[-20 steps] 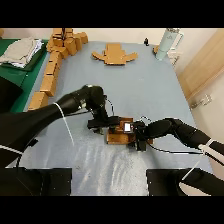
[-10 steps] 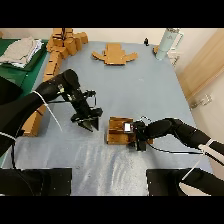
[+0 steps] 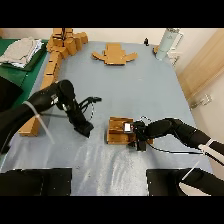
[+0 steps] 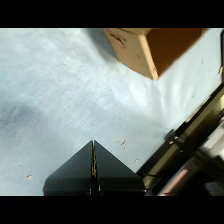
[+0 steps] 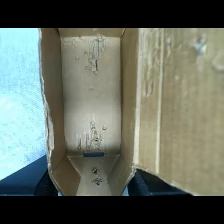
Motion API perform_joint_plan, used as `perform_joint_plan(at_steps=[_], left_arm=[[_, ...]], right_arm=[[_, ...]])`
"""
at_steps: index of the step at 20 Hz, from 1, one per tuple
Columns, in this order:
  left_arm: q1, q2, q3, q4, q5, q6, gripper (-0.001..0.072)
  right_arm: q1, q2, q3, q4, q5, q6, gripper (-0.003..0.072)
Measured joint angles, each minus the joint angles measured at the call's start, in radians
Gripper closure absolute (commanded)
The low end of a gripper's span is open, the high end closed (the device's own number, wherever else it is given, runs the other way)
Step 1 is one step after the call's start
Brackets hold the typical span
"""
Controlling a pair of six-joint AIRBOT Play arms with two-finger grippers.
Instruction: Fold the box.
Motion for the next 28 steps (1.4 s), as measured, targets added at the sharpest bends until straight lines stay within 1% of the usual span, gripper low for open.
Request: perform_joint_plan(at_steps=[2,3,4,6,8,11,14,17,20,24,28], left_arm=[[-0.010,0.102,-0.101,-0.011,0.107,0.122,0.0695],[0.000,0.147,-0.156,-0.037,0.176,0.204,0.0564],[0.013,0.180,-0.204,-0.074,0.240,0.303,0.0037],[0.037,0.217,-0.292,-0.171,0.340,0.544,0.0037],[0.045,0.221,-0.350,-0.255,0.423,0.753,0.0037],[0.029,0.190,-0.390,-0.326,0.547,0.977,0.0036],[-0.016,0.144,-0.401,-0.396,0.639,1.128,0.0037],[-0.075,0.106,-0.399,-0.452,0.693,1.252,0.0037],[-0.126,0.072,-0.389,-0.523,0.726,1.334,0.0037],[-0.161,0.047,-0.368,-0.572,0.750,1.373,0.0037],[-0.172,0.039,-0.353,-0.586,0.757,1.368,0.0037]], right_arm=[[0.000,0.000,0.000,0.000,0.000,0.000,0.0143],[0.000,0.000,0.000,0.000,0.000,0.000,0.0143],[0.000,0.000,0.000,0.000,0.000,0.000,0.0143],[0.000,0.000,0.000,0.000,0.000,0.000,0.0143],[0.000,0.000,0.000,0.000,0.000,0.000,0.0143],[0.000,0.000,0.000,0.000,0.000,0.000,0.0143],[0.000,0.000,0.000,0.000,0.000,0.000,0.0143],[0.000,0.000,0.000,0.000,0.000,0.000,0.0143],[0.000,0.000,0.000,0.000,0.000,0.000,0.0143],[0.000,0.000,0.000,0.000,0.000,0.000,0.0143],[0.000,0.000,0.000,0.000,0.000,0.000,0.0143]])
